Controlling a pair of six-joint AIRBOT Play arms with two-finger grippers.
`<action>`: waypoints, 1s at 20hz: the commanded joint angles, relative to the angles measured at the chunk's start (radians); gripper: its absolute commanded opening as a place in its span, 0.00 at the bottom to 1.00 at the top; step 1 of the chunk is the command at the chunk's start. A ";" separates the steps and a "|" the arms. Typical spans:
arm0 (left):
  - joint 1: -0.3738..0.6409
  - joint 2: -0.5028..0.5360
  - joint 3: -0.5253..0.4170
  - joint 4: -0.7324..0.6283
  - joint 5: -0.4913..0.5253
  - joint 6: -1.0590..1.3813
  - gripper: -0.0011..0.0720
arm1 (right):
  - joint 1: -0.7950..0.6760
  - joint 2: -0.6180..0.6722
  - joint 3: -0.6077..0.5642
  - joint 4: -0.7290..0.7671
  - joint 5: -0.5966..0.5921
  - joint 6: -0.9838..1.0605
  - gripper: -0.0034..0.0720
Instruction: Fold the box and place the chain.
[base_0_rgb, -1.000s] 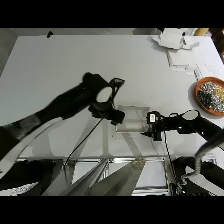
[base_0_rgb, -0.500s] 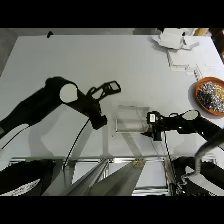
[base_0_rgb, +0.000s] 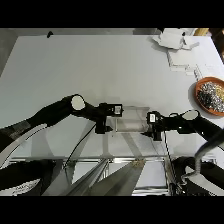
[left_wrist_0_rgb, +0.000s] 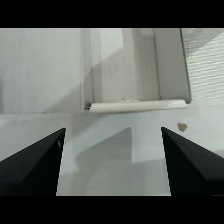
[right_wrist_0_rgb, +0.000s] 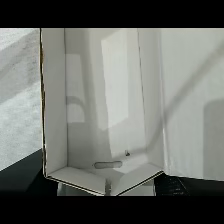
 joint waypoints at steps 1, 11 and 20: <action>-0.006 -0.032 -0.016 -0.051 0.052 0.093 0.91 | 0.000 0.000 0.001 0.000 0.000 0.000 0.66; -0.043 -0.044 -0.062 -0.185 0.092 0.197 0.97 | 0.000 0.000 0.001 0.000 0.000 0.000 0.66; -0.061 -0.068 -0.063 -0.227 0.093 0.197 0.97 | 0.000 0.000 0.001 0.000 0.000 0.000 0.66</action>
